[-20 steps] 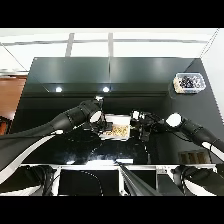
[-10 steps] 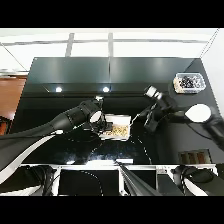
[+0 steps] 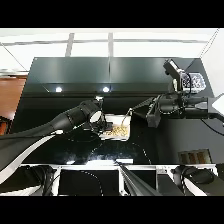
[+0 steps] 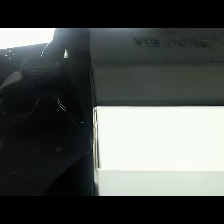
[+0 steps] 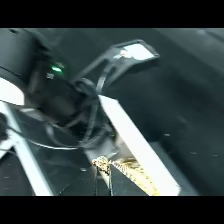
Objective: Fold the box and place the chain.
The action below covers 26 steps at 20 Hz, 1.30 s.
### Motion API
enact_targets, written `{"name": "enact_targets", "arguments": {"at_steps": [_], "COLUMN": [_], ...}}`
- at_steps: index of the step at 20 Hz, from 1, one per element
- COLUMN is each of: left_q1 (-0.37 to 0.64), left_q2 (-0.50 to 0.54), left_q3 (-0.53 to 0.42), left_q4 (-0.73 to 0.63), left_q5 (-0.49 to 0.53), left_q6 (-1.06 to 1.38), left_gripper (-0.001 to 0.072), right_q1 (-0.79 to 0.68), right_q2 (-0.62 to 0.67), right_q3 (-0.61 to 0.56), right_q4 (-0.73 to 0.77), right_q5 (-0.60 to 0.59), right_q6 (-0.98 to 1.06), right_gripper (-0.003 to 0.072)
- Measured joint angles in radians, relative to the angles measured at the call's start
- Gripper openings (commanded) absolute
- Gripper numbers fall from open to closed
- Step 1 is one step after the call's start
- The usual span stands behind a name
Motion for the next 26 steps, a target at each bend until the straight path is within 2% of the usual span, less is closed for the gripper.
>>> {"name": "enact_targets", "arguments": {"at_steps": [5,6,7,8,12,17,18,19,20,23,26], "left_q1": [0.000,0.000,0.000,0.000,0.000,0.000,0.000,0.000,0.000,0.000,-0.002], "left_q2": [0.000,0.000,0.000,0.000,0.000,0.000,0.000,0.000,0.000,0.011,0.068], "left_q3": [0.000,0.000,0.000,0.000,0.000,0.001,0.005,0.011,0.020,0.064,0.095], "left_q4": [0.000,0.000,0.000,0.000,0.000,0.000,0.001,0.000,0.000,-0.005,0.003], "left_q5": [0.000,0.000,0.000,0.000,0.001,0.003,0.005,0.005,0.005,-0.016,-0.082], "left_q6": [0.000,0.000,0.000,0.000,0.000,0.000,-0.005,-0.016,-0.023,-0.027,0.055], "left_gripper": [0.0030,0.0030,0.0030,0.0030,0.0029,0.0031,0.0119,0.0361,0.0526,0.0533,0.0533], "right_q1": [0.085,0.097,0.108,0.114,0.080,-0.074,-0.099,-0.120,-0.138,-0.190,-0.253], "right_q2": [-0.031,-0.042,-0.053,-0.062,-0.079,-0.073,-0.068,-0.064,-0.061,-0.055,-0.053], "right_q3": [-0.064,-0.080,-0.093,-0.101,-0.088,0.005,0.016,0.024,0.029,0.038,0.041], "right_q4": [0.021,0.018,0.013,0.006,-0.096,-0.188,-0.195,-0.202,-0.207,-0.219,-0.221], "right_q5": [-0.046,-0.064,-0.085,-0.101,-0.097,0.039,0.062,0.087,0.113,0.175,0.206], "right_q6": [0.039,0.045,0.054,0.059,0.090,0.111,0.113,0.113,0.113,0.105,0.101], "right_gripper": [0.0057,0.0115,0.0286,0.0341,0.0339,0.0339,0.0339,0.0339,0.0339,0.0339,0.0339]}}
